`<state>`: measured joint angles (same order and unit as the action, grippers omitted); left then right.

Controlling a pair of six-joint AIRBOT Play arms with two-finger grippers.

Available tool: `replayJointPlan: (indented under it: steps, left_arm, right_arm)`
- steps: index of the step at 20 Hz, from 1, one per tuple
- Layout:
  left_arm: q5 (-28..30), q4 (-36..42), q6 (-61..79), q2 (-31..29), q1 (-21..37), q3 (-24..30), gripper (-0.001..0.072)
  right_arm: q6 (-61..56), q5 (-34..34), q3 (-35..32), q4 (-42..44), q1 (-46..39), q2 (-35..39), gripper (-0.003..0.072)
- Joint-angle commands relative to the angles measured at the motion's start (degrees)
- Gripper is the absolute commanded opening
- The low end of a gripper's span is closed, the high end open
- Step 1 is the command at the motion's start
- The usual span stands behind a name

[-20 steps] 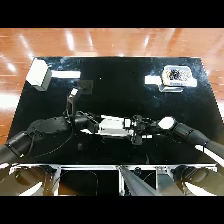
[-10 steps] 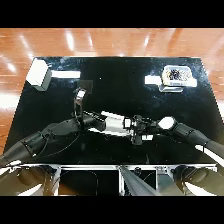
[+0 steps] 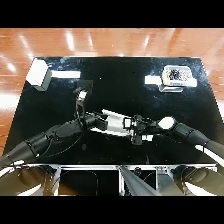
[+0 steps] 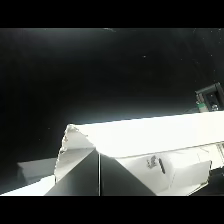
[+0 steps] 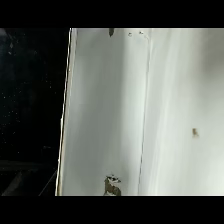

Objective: Fold the box and place the chain.

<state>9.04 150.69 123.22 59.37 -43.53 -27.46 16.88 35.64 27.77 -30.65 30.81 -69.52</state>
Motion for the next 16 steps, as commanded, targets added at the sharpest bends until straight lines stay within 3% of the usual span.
replayJointPlan:
  steps: [1,12,16]
  left_arm:
    - [-0.1,-0.2,-2.3,0.7,-0.2,0.0,0.0018]
    - [1.2,-1.7,-3.7,0.6,-1.0,0.0,0.0018]
    - [13.6,-9.6,-4.0,-5.2,2.5,0.2,0.0017]
  right_arm:
    - [0.0,0.0,0.0,0.0,0.0,0.0,0.0570]
    - [0.0,0.0,0.0,0.0,0.0,0.0,0.0570]
    - [0.0,0.0,0.0,0.0,0.0,0.0,0.0570]
